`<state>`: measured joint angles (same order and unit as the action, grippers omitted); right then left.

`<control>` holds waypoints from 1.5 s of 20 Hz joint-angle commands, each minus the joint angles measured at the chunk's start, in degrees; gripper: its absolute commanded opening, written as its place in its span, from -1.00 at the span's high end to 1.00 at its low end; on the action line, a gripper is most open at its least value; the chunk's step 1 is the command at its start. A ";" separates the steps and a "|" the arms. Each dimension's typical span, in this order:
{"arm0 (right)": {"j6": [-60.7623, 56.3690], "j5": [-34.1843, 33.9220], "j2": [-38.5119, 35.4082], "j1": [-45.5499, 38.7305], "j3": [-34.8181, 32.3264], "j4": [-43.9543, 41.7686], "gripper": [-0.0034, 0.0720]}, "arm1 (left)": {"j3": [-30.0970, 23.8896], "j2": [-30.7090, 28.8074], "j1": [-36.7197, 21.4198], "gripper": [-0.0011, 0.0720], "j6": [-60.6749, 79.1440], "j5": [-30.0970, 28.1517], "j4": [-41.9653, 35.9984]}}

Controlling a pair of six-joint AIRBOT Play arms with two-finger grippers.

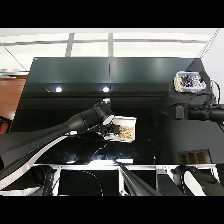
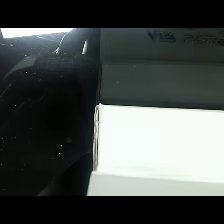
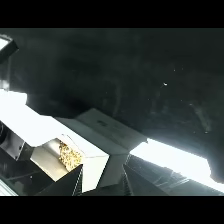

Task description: Fold the box and place the chain.

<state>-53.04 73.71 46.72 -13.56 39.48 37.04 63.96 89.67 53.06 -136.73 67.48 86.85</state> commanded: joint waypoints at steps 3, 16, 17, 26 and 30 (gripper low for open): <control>0.42 0.15 -0.15 3.02 0.00 0.17 0.10 | -0.04 -3.21 0.04 0.74 -4.90 0.37 1.27; 0.50 0.02 -0.15 3.10 0.00 3.80 0.10 | -11.45 -27.39 -3.85 -0.41 1.07 5.01 11.45; 0.50 0.02 -0.15 3.08 0.00 4.11 0.10 | -15.06 -30.77 -6.47 -0.41 1.38 4.90 11.21; -0.61 -1.11 -0.15 3.08 0.00 4.11 0.10 | -41.57 -50.31 -42.66 -0.41 72.11 -14.36 -46.97; -2.32 -0.61 -0.15 3.08 0.00 4.13 0.10 | -41.59 -43.85 -45.18 -0.97 102.14 -12.02 -51.21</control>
